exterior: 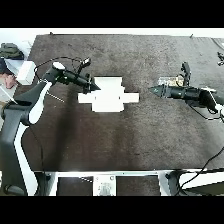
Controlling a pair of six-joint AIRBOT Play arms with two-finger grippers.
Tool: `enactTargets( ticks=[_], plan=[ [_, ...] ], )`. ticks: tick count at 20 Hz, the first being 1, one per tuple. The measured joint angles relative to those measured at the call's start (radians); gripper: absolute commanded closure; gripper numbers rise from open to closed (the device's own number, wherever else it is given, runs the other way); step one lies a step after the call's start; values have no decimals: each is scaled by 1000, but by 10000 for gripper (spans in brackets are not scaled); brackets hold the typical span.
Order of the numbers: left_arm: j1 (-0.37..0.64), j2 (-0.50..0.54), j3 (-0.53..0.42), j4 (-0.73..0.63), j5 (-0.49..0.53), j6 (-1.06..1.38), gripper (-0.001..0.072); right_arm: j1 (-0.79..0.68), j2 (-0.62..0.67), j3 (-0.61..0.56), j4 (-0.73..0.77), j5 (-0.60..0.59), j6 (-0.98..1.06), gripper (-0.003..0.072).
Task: Fold the box and place the chain.
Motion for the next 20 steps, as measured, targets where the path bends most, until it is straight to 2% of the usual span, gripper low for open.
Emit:
enactTargets(
  ticks=[3, 10, 13, 14, 15, 16, 20],
  plan=[
    [0, 0, -27, -3, 26, 69, 705, 38, 15, 0, -24, -24, -8, 413],
    [-5, 2, -67, -6, 93, 157, 705, 194, 23, 0, -163, -252, -14, 412],
    [-5, 2, -92, -6, 117, 187, 704, 248, 24, 0, -203, -315, -19, 411],
    [-5, 2, -98, -6, 123, 195, 704, 259, 24, 0, -210, -327, -34, 357],
    [-5, 2, -104, -6, 127, 202, 704, 270, 24, 0, -217, -336, -55, 219],
    [-5, 3, -108, -7, 131, 206, 703, 280, 24, 0, -223, -343, -76, 131],
    [-5, 3, -116, -11, 141, 216, 699, 320, 24, 0, -238, -368, -142, 132]
  ],
)
